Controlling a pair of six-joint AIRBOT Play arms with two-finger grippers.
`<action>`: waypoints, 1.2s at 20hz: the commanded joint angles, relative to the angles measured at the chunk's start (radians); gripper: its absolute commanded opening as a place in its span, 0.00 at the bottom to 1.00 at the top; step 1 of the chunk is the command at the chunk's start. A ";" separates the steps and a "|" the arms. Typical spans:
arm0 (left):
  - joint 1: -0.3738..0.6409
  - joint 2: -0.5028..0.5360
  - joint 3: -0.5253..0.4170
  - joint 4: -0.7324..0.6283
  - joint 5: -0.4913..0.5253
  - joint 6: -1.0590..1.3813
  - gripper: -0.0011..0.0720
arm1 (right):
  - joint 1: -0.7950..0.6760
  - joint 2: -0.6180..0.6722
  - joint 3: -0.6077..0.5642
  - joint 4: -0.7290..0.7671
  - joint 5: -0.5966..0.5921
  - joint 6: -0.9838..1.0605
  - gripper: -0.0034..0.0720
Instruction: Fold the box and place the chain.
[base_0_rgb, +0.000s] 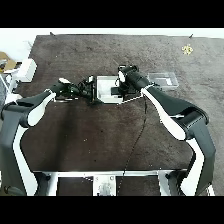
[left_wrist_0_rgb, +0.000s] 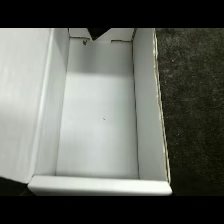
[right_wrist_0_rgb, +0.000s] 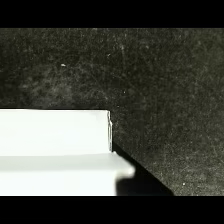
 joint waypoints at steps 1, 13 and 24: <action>0.000 -0.001 0.000 0.000 0.000 0.001 0.32 | 0.001 0.000 0.000 -0.002 -0.014 0.004 0.35; 0.001 -0.001 0.000 0.000 0.000 0.001 0.32 | -0.040 0.176 0.001 -0.006 -0.003 -0.228 0.63; 0.001 -0.001 0.001 0.000 0.000 0.001 0.32 | -0.401 0.209 0.000 -0.045 -0.011 -0.332 0.39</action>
